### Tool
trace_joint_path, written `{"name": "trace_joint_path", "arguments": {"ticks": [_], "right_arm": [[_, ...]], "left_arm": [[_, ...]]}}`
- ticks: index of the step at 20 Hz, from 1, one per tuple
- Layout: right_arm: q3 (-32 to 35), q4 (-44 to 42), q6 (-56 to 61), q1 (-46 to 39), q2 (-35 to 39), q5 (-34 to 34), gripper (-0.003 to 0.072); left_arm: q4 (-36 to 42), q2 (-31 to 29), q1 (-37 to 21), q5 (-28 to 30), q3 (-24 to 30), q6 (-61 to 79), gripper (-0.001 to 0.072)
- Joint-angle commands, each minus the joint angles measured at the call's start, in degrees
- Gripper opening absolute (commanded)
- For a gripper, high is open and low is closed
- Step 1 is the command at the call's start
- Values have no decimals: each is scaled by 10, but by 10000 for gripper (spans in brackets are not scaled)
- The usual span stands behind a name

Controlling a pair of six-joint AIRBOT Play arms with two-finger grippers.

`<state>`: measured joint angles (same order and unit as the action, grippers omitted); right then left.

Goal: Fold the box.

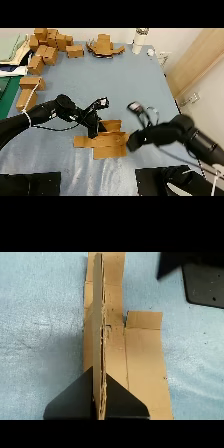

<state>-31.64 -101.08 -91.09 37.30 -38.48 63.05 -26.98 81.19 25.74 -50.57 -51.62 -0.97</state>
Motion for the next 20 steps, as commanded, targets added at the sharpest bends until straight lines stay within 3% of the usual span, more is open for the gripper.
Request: {"name": "trace_joint_path", "arguments": {"ticks": [1,4,6,12,20], "right_arm": [[70,112,17,195,32,-57,3],[110,263,75,351,45,-105,36],[116,309,75,396,25,-147,527],[116,371,77,399,-66,-196,526],[116,444,119,399,-90,-202,502]], "left_arm": [[0,0,0,0,0,0,13],[0,0,0,0,0,0,12],[0,0,0,0,0,0,12],[0,0,0,0,0,0,12],[0,0,0,0,0,0,12]]}}
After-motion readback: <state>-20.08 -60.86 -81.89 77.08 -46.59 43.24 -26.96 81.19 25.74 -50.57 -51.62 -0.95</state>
